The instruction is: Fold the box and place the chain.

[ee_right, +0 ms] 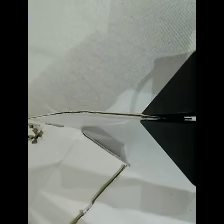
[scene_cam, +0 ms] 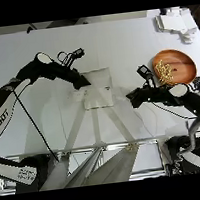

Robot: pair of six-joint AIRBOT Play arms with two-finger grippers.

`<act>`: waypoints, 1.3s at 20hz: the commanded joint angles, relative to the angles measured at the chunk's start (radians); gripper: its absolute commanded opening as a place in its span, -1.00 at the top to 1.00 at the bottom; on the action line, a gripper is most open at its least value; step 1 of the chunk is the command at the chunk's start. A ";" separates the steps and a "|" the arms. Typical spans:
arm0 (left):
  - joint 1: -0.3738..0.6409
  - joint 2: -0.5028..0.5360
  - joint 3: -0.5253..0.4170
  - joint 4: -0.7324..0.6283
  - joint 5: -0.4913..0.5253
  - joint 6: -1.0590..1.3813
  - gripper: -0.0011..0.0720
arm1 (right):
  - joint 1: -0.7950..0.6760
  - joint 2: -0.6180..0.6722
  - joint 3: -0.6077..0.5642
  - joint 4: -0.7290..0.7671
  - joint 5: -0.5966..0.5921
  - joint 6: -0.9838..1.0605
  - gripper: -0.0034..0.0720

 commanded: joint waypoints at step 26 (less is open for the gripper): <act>-0.056 0.113 -0.322 -0.154 0.227 0.596 0.96 | 0.001 0.159 0.031 -0.043 -0.243 0.060 -0.68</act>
